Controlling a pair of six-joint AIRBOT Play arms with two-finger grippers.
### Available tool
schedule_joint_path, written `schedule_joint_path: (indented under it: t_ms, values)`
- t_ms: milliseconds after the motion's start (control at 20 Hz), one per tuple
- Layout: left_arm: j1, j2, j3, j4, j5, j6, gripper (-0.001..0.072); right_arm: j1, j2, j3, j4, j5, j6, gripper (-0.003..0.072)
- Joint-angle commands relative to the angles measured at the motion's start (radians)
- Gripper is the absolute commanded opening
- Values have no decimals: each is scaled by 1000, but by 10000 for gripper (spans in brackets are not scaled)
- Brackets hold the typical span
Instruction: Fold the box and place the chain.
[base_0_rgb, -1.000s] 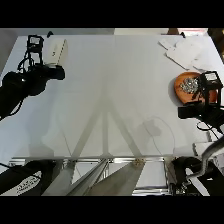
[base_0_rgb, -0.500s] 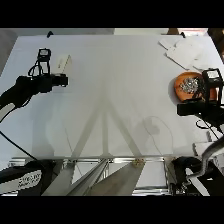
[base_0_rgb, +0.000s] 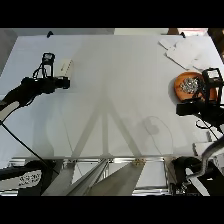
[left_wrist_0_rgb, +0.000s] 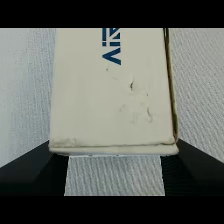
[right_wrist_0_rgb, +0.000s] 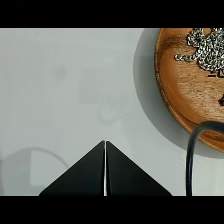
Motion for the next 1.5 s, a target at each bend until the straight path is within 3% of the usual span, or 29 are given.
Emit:
schedule_joint_path:
  t_ms: [0,50,100,150,200,500,550,650,1050,1450]
  values:
    - [1,-2,0,0,0,0,220,0,1,1,9,0,0,11]
    - [1,-2,0,0,0,0,227,0,1,1,9,0,0,11]
    - [1,-2,0,0,0,0,320,0,1,1,9,0,0,11]
    - [1,-2,0,0,2,0,476,0,1,1,9,0,0,11]
    - [1,-2,0,0,9,0,560,0,1,1,9,0,0,11]
    - [0,-2,0,-1,86,0,566,0,1,1,9,0,0,11]
    - [1,-2,0,0,96,0,584,0,1,1,9,0,0,11]
    - [1,-2,0,0,97,0,711,0,1,1,9,0,0,11]
    - [1,36,0,23,150,0,709,0,1,1,9,0,0,11]
    - [1,240,0,126,97,0,707,0,1,1,9,-1,0,11]
